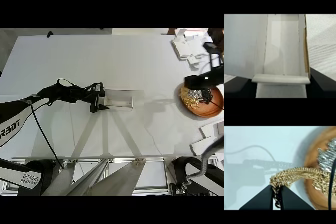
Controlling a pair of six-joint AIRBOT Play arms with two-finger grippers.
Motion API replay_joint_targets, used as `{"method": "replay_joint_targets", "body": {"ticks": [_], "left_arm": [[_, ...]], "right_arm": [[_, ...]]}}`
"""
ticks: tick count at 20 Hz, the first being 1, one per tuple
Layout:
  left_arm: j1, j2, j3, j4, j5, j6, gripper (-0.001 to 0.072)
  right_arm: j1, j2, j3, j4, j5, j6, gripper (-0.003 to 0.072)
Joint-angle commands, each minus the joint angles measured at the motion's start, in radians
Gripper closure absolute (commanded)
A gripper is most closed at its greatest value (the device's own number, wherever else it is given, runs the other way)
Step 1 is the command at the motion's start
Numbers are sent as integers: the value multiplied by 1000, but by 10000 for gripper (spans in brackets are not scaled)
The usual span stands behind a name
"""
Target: Fold the box and place the chain.
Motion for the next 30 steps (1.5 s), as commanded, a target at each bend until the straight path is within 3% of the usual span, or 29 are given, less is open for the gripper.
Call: {"method": "replay_joint_targets", "body": {"ticks": [1, 8, 17, 24, 30], "left_arm": [[0, 0, 0, 0, 0, 0, 368], [0, 0, 0, 0, 0, 0, 368], [0, 0, 0, 0, 0, 0, 368], [0, 0, 0, 0, 0, 0, 368], [0, 0, 0, 0, 0, 0, 368]], "right_arm": [[173, 5, 1, 10, -4, 4, 676], [450, 5, 1, 10, -120, 79, 676], [703, 4, 1, 10, -311, 120, 676], [763, 1, 1, 10, -442, 151, 676], [763, -124, 1, 10, -378, 151, 676]]}}
